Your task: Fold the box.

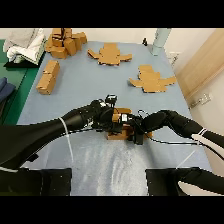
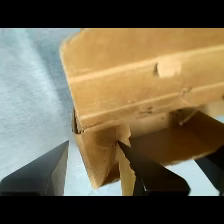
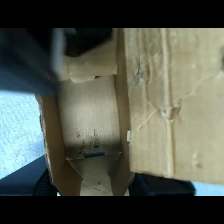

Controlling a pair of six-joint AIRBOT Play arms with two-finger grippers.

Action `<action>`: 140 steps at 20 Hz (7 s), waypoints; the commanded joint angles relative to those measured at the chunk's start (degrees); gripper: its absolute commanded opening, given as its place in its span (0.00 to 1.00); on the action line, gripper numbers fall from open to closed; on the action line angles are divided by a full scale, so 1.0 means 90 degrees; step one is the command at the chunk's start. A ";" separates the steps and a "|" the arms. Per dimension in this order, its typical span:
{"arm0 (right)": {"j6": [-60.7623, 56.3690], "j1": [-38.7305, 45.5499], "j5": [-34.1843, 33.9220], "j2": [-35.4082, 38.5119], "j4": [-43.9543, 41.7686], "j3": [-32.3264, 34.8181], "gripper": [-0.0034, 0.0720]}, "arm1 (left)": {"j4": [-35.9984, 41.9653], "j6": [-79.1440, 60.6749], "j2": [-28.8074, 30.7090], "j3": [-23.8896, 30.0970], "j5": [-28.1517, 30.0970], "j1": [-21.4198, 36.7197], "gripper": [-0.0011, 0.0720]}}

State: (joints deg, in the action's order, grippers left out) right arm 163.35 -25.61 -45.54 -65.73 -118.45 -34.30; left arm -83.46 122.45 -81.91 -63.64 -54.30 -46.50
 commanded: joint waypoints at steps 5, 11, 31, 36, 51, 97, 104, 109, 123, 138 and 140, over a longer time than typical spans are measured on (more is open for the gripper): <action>0.0000 0.0002 0.0002 -0.0002 0.0000 -0.0002 0.73 | -0.0423 0.0923 -0.0622 -0.0646 -0.0843 -0.0143 0.65; 0.0000 0.0002 0.0000 -0.0002 0.0000 -0.0002 0.73 | -0.0418 0.1071 -0.0629 -0.0646 -0.0393 -0.0151 0.65; 0.0000 0.0002 0.0000 -0.0002 0.0000 -0.0002 0.73 | -0.0386 0.1326 -0.0845 -0.0670 -0.0658 -0.0151 0.48; 0.0000 0.0002 0.0000 -0.0002 0.0000 -0.0002 0.73 | -0.0338 0.1314 -0.0840 -0.0860 -0.1103 -0.0100 0.73; 0.0000 0.0002 0.0000 -0.0002 0.0000 -0.0002 0.73 | 0.3466 -0.1695 -0.0848 -0.1443 -0.2409 0.2465 0.73; 0.0000 0.0002 0.0002 -0.0002 0.0017 -0.0002 0.73 | 0.6892 -1.5846 0.0143 0.2341 0.0685 0.2841 0.97; 0.0000 0.0002 0.0002 -0.0002 0.0017 -0.0002 0.73 | 0.6659 -1.5868 0.0136 0.2327 0.1256 0.2426 0.97; 0.0000 0.0002 0.0002 -0.0002 0.0017 -0.0002 0.73 | 0.6290 -1.5480 0.0138 0.2329 0.1362 0.2234 0.97; 0.0000 0.0002 0.0002 -0.0002 0.0017 -0.0002 0.73 | 0.6251 -1.4984 0.0131 0.2322 0.1807 0.2033 0.65; 0.0000 0.0002 0.0002 -0.0002 0.0017 -0.0002 0.73 | 0.6254 -1.4984 0.0131 0.2322 0.1812 0.2035 0.65; 0.0000 0.0002 0.0002 -0.0002 0.0017 -0.0002 0.73 | 0.6254 -1.4984 0.0131 0.2322 0.1812 0.2033 0.65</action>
State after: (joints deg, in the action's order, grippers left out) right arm 163.37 -25.58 -45.54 -65.73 -118.26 -34.28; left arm -27.18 -12.40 -80.68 -42.74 -38.04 -28.21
